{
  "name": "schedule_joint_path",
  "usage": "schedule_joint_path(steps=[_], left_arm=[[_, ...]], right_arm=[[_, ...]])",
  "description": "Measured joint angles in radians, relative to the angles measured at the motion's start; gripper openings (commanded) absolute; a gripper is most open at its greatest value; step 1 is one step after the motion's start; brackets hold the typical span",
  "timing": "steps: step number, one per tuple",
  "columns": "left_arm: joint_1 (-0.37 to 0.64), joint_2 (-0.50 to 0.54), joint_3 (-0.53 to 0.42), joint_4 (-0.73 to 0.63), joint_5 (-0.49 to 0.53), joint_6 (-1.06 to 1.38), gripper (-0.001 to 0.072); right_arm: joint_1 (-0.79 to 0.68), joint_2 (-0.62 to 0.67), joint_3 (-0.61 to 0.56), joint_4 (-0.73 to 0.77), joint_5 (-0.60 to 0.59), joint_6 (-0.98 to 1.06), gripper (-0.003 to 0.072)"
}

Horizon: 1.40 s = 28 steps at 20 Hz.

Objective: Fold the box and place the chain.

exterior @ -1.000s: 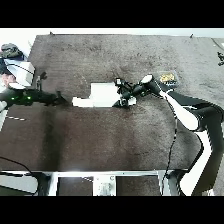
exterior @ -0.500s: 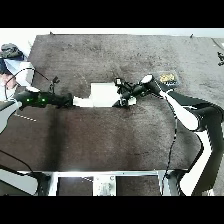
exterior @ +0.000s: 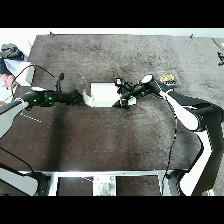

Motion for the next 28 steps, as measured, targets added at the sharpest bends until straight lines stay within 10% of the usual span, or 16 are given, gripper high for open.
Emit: schedule_joint_path(steps=[8, 28], left_arm=[[-0.039, 0.000, 0.045, -0.039, -0.042, 0.010, 0.0304], [-0.154, 0.016, 0.187, 0.357, -0.011, -0.355, 0.0305]], right_arm=[[0.000, 0.000, 0.000, 0.000, 0.000, 0.000, 0.0438], [0.000, 0.000, 0.000, 0.000, 0.000, 0.000, 0.0438]])
